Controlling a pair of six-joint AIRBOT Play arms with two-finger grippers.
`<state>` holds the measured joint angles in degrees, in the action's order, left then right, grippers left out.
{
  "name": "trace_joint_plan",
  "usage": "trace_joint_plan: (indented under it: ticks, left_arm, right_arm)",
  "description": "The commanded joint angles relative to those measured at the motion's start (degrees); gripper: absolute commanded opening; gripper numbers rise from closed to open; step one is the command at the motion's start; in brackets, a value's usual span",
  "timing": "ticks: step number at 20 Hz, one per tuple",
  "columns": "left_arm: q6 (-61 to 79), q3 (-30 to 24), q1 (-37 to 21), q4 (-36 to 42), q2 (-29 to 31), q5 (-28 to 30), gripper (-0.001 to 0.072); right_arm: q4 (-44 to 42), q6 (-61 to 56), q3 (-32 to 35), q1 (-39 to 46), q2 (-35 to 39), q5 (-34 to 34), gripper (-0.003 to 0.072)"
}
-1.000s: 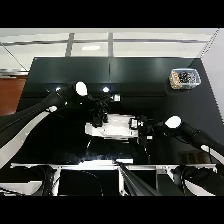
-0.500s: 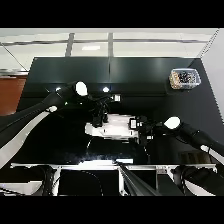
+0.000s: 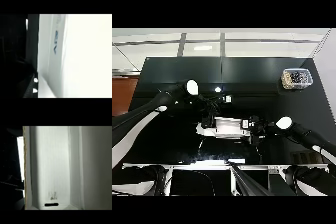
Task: Fold the box and place the chain.
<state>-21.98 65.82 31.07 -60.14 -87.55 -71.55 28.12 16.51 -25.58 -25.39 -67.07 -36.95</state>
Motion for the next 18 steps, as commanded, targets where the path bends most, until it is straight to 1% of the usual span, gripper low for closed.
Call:
trace_joint_plan:
  ticks: [1, 4, 5, 6, 7, 9, 10, 12, 14, 15, 17, 18]
  left_arm:
    - [-7.30, 0.26, -0.11, -8.26, 4.11, -2.38, 0.0450]
    - [-19.54, 0.04, -0.11, -14.71, 10.19, -4.02, 0.0445]
    - [-23.47, -0.20, -0.11, -16.13, 12.13, -4.48, 0.0395]
    - [-26.49, -0.70, -0.11, -17.35, 14.21, -5.16, 0.0200]
    - [-27.47, -1.46, -0.11, -17.25, 16.00, -6.45, 0.0024]
    - [-30.38, -5.20, -0.09, -13.86, 19.93, -6.91, 0.0028]
    - [-31.04, -8.37, -0.07, -9.62, 22.12, -5.62, 0.0028]
    - [-30.64, -15.93, 0.33, 1.46, 25.99, -1.57, 0.0028]
    - [-29.42, -23.08, 2.21, 9.51, 28.59, 4.61, 0.0028]
    - [-28.92, -25.83, 3.26, 13.20, 28.79, 6.97, 0.0029]
    - [-25.90, -30.60, 5.46, 22.97, 28.04, 11.76, 0.0030]
    - [-21.97, -32.44, 6.38, 28.26, 27.54, 14.69, 0.0030]
  right_arm:
    - [0.02, -0.02, 0.00, -0.02, 0.00, -0.09, 0.0480]
    - [0.04, -0.02, 0.00, -0.02, 0.00, -0.09, 0.0480]
    - [0.02, -0.02, 0.00, -0.02, 0.00, -0.09, 0.0480]
    - [0.04, -0.02, -0.02, -0.02, 0.00, -0.11, 0.0481]
    - [0.04, -0.02, 0.00, -0.02, 0.00, -0.17, 0.0480]
    - [0.09, 0.00, 0.00, -0.02, 0.00, -0.28, 0.0480]
    - [0.22, 0.00, 0.00, -0.02, 0.00, -0.31, 0.0480]
    - [0.39, 0.00, 0.00, -0.02, 0.00, -0.31, 0.0480]
    - [0.42, -0.02, 0.00, -0.02, 0.00, -0.31, 0.0480]
    - [0.42, 0.00, 0.00, -0.02, 0.00, -0.31, 0.0480]
    - [0.39, -0.02, -0.02, -0.02, 0.00, -0.31, 0.0480]
    - [0.39, 0.00, 0.00, -0.02, 0.00, -0.31, 0.0480]
